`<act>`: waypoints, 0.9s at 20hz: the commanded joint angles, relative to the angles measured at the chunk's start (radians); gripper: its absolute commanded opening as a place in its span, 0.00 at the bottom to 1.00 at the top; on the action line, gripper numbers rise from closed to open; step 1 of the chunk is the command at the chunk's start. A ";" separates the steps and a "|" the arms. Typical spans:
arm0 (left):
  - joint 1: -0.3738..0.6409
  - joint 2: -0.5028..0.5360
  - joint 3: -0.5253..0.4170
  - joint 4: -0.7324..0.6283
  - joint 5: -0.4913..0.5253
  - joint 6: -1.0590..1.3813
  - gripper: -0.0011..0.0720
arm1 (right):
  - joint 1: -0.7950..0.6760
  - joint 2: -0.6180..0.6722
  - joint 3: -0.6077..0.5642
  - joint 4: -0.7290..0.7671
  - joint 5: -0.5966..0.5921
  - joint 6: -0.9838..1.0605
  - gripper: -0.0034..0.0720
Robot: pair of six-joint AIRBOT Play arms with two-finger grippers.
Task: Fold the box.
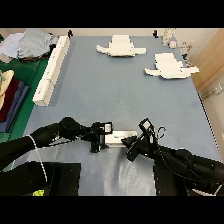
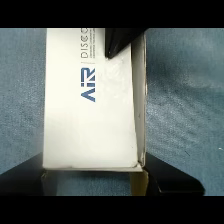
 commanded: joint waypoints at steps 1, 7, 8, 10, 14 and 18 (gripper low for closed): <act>0.000 0.000 0.000 0.000 0.000 0.000 0.66 | 0.001 0.010 0.000 -0.008 0.001 0.000 0.05; 0.000 0.000 0.000 0.000 0.000 0.000 0.66 | 0.001 0.167 0.001 -0.048 0.026 -0.004 0.05; 0.000 0.000 0.000 0.000 0.000 0.000 0.66 | 0.001 0.189 0.001 -0.079 0.026 -0.004 0.05; 0.000 0.000 0.000 0.000 0.000 0.000 0.66 | 0.000 0.211 0.006 -0.140 0.024 -0.021 0.07; 0.000 0.000 0.000 0.000 0.000 0.000 0.66 | -0.050 0.201 0.076 -0.186 -0.081 -0.110 0.07; 0.000 0.000 0.000 0.000 0.000 0.000 0.66 | -0.195 0.140 0.220 -0.334 -0.308 -0.111 0.07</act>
